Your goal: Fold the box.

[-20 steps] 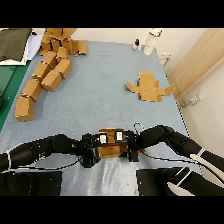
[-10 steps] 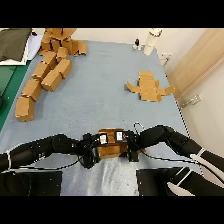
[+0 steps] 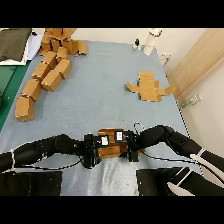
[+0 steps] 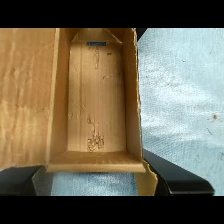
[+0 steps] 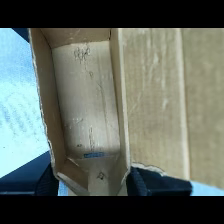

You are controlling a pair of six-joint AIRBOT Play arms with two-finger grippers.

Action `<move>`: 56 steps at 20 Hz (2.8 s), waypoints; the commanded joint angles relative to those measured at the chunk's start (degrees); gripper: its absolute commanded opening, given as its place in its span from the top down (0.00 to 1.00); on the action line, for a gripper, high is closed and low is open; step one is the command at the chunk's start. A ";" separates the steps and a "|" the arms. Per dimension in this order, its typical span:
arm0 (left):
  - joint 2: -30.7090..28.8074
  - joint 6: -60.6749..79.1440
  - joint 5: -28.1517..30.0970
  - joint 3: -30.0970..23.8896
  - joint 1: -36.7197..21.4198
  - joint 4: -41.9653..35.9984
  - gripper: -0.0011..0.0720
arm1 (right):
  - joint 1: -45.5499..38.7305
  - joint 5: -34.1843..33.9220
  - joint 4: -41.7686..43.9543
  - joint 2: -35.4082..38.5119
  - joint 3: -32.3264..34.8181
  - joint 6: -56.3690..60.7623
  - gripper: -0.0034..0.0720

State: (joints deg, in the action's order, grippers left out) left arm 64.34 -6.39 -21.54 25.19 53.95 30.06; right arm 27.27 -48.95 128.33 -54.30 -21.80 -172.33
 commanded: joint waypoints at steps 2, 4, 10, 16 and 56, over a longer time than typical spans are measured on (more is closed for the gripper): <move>0.20 0.04 0.11 0.13 0.00 -0.11 0.28 | 0.00 0.02 0.02 0.00 -0.02 0.00 0.34; 0.20 0.04 0.13 0.13 0.00 -0.11 0.33 | 0.00 0.02 0.02 0.00 -0.02 0.00 0.34; 0.20 -0.02 0.00 0.11 0.00 -0.11 0.33 | -0.02 0.02 0.02 0.00 -0.02 0.00 0.34; 0.20 -0.04 0.02 0.11 -0.02 -0.11 0.33 | -0.02 0.02 0.02 0.00 -0.02 0.00 0.34; 0.20 -0.02 0.00 0.11 0.00 -0.11 0.33 | -0.02 -12.59 1.46 28.52 -1.46 97.83 0.85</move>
State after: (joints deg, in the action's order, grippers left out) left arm 64.55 -6.42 -21.56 25.28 53.95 29.93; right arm 27.20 -65.89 128.49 -25.19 -23.22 -85.47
